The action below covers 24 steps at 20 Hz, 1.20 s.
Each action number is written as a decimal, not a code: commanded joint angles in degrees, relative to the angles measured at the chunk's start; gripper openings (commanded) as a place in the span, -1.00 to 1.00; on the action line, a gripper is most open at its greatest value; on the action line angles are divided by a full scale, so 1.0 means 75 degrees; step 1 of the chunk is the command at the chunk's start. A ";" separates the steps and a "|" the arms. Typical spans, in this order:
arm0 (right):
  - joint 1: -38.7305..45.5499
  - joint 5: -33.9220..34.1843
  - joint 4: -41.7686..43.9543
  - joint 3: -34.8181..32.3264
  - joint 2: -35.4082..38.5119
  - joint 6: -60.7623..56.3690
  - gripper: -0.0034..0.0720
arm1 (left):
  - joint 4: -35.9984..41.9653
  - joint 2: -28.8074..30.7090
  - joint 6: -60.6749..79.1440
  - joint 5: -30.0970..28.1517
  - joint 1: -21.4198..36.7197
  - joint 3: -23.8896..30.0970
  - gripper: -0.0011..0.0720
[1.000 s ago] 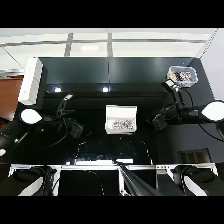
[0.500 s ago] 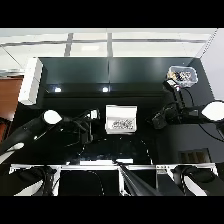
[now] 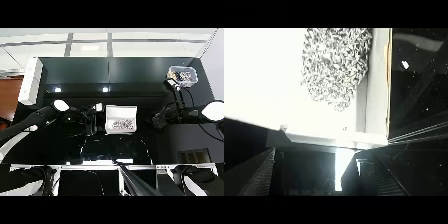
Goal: Fold the box and place the chain.
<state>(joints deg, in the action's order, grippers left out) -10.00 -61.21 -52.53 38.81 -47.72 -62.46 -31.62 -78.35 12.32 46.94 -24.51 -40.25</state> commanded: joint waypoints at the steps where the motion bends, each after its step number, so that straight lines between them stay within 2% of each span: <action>1: 0.0000 0.0009 0.0000 -0.0003 -0.0006 -0.0015 0.03 | 0.0058 -0.0169 0.0192 0.0009 -0.0035 -0.0096 1.00; 24: 0.0000 0.0405 0.0000 -0.0003 -0.0006 -0.0015 0.03 | -0.0020 -0.0230 -0.0388 -0.0169 -0.0656 -0.0114 1.00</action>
<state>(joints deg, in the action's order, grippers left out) -10.00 -58.24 -52.53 38.81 -47.72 -62.57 -32.16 -80.07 9.50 46.06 -29.04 -41.04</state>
